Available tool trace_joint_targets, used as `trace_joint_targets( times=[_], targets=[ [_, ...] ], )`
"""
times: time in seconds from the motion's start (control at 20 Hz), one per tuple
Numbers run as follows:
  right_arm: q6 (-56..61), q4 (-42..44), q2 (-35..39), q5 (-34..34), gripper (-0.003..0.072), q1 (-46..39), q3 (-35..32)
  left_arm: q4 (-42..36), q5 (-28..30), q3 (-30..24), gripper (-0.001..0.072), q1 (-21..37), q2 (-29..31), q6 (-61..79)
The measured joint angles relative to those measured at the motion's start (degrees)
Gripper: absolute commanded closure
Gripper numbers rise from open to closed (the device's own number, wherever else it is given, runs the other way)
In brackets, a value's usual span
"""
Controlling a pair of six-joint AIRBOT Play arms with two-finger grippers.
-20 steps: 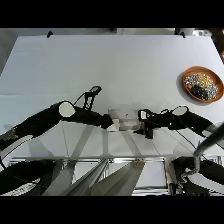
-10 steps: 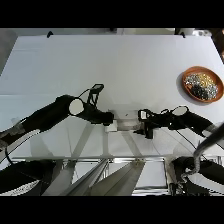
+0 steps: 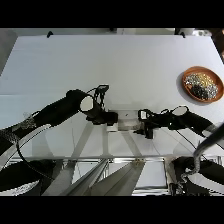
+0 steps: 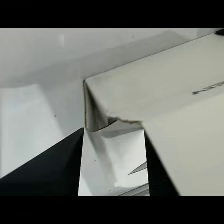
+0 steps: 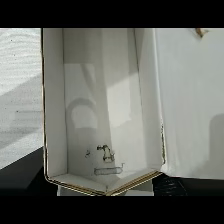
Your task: Fold the box and place the chain.
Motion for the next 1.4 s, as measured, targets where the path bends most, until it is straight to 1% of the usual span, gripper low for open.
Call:
trace_joint_targets(
  times=[0.2,0.4,0.9,1.0,1.2,1.4],
  targets=[
    [-0.02,0.00,0.00,0.00,0.0278,0.00,0.00,2.38,-3.45,0.61,0.0257,-0.79,-0.26,-5.51],
    [-0.02,0.00,0.00,0.00,0.0278,0.00,0.00,2.89,-4.24,0.79,0.0257,-2.21,-1.55,-9.53],
    [0.02,0.02,0.00,0.00,0.0278,0.00,0.00,3.10,0.94,1.14,0.0265,-5.33,-4.39,-14.75],
    [0.02,0.02,0.00,0.00,0.0278,0.00,0.00,3.21,1.05,2.34,0.0264,-5.53,-5.77,-15.13],
    [0.02,0.02,0.00,0.00,0.0278,0.00,0.00,3.43,-2.12,6.03,0.0264,-5.68,-9.07,-15.50],
    [0.02,0.02,0.00,0.00,0.0278,0.00,0.00,3.65,-3.78,7.63,0.0280,-5.68,-10.40,-16.04]
  ],
)
